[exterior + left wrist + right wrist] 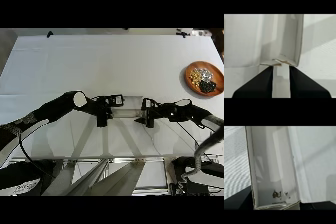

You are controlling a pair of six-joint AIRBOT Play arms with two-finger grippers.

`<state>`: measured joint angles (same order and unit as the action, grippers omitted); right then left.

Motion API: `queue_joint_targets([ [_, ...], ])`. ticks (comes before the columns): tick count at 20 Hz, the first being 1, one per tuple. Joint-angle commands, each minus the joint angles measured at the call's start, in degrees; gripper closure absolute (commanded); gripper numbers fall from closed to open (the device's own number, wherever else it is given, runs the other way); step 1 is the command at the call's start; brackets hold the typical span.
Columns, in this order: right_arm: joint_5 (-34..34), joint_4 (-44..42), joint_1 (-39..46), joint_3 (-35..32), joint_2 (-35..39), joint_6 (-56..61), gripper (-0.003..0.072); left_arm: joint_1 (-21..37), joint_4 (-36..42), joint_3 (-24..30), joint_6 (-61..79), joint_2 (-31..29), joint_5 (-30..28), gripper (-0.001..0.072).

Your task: Fold the box and place the chain.

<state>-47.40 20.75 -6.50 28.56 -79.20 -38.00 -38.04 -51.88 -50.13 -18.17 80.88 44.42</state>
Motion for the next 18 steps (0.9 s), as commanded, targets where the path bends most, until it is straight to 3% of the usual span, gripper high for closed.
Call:
queue_joint_targets([
  [1,0.0,0.0,0.0,0.0,0.0,0.0,0.0283,0.0,0.4,0.0,2.8,0.0,-0.3,0.0495],
  [6,0.0,0.0,0.0,0.0,0.0,0.0,0.0283,0.0,0.4,0.0,6.9,0.2,-4.6,0.0495],
  [10,0.0,0.0,0.0,0.0,0.0,0.0,0.0283,-0.3,0.7,0.0,7.7,1.5,-4.8,0.0495],
  [18,0.0,0.0,0.0,0.0,0.0,0.0,0.0283,-4.9,2.2,0.0,7.7,4.3,-8.9,0.0495],
])
